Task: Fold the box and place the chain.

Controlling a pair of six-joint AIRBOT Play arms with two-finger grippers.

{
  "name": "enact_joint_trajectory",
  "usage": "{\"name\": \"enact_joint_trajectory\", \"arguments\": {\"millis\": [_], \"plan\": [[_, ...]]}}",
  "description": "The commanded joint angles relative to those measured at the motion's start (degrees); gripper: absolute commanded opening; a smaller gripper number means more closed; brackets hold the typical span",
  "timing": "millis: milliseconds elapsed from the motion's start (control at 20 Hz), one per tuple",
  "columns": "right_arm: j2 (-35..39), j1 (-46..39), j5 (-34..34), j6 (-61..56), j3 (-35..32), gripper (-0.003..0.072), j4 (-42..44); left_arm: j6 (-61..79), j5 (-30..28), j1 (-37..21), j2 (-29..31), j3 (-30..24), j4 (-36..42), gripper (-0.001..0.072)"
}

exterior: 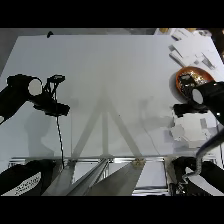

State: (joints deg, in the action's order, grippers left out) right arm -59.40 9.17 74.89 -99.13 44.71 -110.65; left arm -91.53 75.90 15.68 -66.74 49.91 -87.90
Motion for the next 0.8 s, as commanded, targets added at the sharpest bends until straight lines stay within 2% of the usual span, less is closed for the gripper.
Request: {"name": "enact_joint_trajectory", "arguments": {"millis": [0, 200, 250, 300, 350, 400, 450, 500, 650, 750], "plan": [[3.3, -0.3, 7.8, 1.9, 2.5, 0.0684, -12.6, 0.0, 0.0, 0.0, 0.0, 0.0, 0.0, 0.0008], [4.3, -7.7, 7.5, 2.4, 2.0, 0.0679, -11.9, 0.0, 0.0, 0.0, 0.0, 0.0, 0.0, 0.0008], [4.2, -11.0, 5.8, 4.6, 1.7, 0.0504, -11.8, 0.0, 0.0, 0.0, 0.0, 0.0, 0.0, 0.0008], [4.2, -14.4, 3.7, 7.1, 1.5, 0.0221, -11.7, 0.0, 0.0, 0.0, 0.0, 0.0, 0.0, 0.0008], [4.1, -18.5, 1.5, 8.8, 1.5, 0.0146, -10.8, 0.0, 0.0, 0.0, 0.0, 0.0, 0.0, 0.0008], [3.8, -22.3, 0.4, 10.3, 1.5, 0.0289, -9.6, 0.0, 0.0, 0.0, 0.0, 0.0, 0.0, 0.0008], [3.1, -25.9, -0.1, 12.5, 1.5, 0.0540, -8.4, 0.0, 0.0, 0.0, 0.0, 0.0, 0.0, 0.0008], [2.2, -29.0, -0.2, 14.4, 1.5, 0.0592, -7.1, 0.0, 0.0, 0.0, 0.0, 0.0, 0.0, 0.0008], [-1.7, -35.0, -0.5, 18.9, 1.4, 0.0572, -1.4, 0.0, 0.0, 0.0, 0.0, 0.0, 0.0, 0.0008], [-4.5, -36.1, 0.1, 21.1, 1.4, 0.0562, -1.9, 0.0, 0.0, 0.0, 0.0, 0.0, 0.0, 0.0008]]}}
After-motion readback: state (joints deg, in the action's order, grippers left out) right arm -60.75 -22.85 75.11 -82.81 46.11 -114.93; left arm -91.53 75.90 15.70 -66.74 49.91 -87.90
